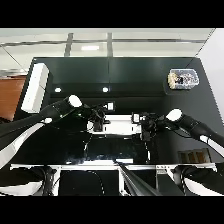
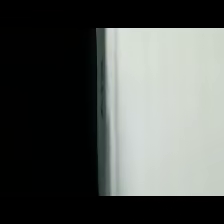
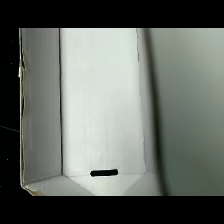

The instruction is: Fold the box and place the chain.

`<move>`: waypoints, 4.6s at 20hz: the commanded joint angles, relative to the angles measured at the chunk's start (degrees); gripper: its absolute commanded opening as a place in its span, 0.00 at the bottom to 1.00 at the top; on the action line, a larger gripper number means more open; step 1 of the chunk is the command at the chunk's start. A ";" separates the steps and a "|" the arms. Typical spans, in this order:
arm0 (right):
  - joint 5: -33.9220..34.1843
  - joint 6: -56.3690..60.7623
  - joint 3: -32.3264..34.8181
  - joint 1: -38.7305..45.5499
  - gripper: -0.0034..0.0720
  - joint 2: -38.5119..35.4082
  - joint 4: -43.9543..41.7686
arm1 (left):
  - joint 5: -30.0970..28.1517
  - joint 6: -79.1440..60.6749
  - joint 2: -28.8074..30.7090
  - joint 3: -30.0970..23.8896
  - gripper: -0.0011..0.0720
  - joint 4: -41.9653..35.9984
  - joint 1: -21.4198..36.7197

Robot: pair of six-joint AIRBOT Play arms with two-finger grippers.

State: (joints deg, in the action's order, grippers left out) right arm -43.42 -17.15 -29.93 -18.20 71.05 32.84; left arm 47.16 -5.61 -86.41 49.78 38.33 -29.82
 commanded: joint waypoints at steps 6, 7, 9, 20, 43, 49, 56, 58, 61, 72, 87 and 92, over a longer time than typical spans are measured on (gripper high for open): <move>0.59 -0.31 -0.13 -0.92 0.97 0.17 -2.29 | 0.02 0.02 -0.02 0.00 0.05 0.00 -0.04; 0.61 -0.31 -0.13 -1.20 0.97 0.17 -1.62 | 0.02 0.02 -0.02 0.00 0.05 0.00 -0.02; 0.63 -0.28 -0.13 -1.40 0.97 0.20 -1.27 | 0.02 0.02 -0.02 0.00 0.05 0.00 -0.04; 0.59 -0.26 -0.11 -1.38 0.97 0.22 -1.11 | 0.02 0.02 -0.02 0.00 0.05 0.00 -0.02; 0.09 1.03 -0.04 -1.36 0.23 0.24 1.05 | 7.89 34.93 14.78 0.11 0.83 19.50 0.85; 0.11 1.03 -0.04 -1.36 0.22 0.24 1.05 | 16.61 43.50 15.63 -3.52 0.04 8.39 -1.01; 0.13 1.03 -0.07 -1.36 0.22 0.24 1.05 | -11.45 29.31 15.63 -7.52 0.04 -23.74 1.27; 0.13 1.05 -0.04 -1.36 0.22 0.24 1.05 | -16.22 29.44 14.93 -7.52 0.04 -20.20 1.81; 0.11 1.05 -0.04 -1.36 0.22 0.24 1.05 | -12.70 29.42 11.54 -7.50 0.04 -11.82 1.60; 0.11 1.07 -0.07 -1.36 0.22 0.24 1.03 | -4.98 34.69 10.29 -2.71 0.04 -1.70 4.15; 0.13 1.07 -0.07 -1.38 0.22 0.24 1.03 | 0.76 8.76 20.65 -10.91 1.00 11.63 7.08; 0.13 1.07 -0.04 -1.38 0.22 0.24 1.05 | -3.19 8.81 18.97 -10.80 1.00 11.52 0.90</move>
State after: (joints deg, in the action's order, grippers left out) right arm -43.29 -16.10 -30.00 -19.53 71.24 33.89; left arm 47.59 4.36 -66.76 39.00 48.40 -25.87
